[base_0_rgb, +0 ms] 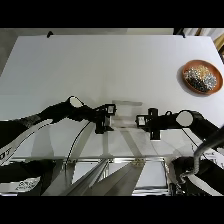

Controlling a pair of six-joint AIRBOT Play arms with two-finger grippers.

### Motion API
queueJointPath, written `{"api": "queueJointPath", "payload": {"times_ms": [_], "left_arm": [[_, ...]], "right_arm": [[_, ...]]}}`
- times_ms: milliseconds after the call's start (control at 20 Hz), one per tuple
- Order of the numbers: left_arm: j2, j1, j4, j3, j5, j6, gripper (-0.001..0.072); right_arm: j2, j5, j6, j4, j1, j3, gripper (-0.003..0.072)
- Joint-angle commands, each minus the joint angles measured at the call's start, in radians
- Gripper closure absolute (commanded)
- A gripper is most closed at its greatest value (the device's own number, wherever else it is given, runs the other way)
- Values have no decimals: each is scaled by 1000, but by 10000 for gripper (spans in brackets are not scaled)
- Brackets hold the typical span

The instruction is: Fold the box and place the chain.

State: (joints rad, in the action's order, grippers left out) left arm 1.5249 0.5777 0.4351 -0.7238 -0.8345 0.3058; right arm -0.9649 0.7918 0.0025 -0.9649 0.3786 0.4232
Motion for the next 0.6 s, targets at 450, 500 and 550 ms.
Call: {"api": "queueJointPath", "payload": {"times_ms": [450,500,550], "left_arm": [[-1,-1,0,0,0,0,315],[-1,-1,0,0,0,0,315],[-1,-1,0,0,0,0,315]], "right_arm": [[-8,-50,-50,96,25,0,602],[-11,-51,-66,106,34,0,602],[-19,-54,-65,106,42,0,602]]}}
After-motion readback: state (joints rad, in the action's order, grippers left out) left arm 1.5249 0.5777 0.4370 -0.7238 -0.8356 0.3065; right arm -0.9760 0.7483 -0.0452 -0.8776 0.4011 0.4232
